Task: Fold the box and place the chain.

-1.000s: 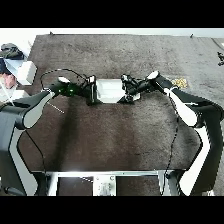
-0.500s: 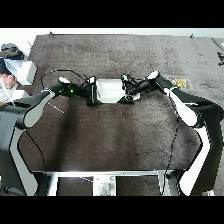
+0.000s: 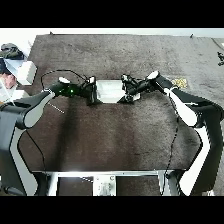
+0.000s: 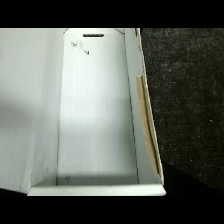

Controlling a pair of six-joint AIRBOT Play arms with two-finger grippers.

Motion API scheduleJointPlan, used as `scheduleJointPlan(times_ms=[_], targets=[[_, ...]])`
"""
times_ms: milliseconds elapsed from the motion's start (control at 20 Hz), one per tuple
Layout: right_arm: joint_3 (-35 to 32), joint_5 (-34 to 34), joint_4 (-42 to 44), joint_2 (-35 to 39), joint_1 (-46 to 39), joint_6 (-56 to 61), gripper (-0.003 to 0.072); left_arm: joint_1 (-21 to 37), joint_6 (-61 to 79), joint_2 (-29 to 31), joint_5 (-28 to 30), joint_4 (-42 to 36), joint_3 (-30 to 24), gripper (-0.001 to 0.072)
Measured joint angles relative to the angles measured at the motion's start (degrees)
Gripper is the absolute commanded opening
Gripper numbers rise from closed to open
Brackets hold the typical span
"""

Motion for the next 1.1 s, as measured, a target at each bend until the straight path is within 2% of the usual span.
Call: scheduleJointPlan(times_ms=[1100], targets=[[0.0,0.0,0.0,0.0,0.0,0.0,0.0531,0.0,0.1,0.0,-0.1,0.1,0.0,0.0236]])
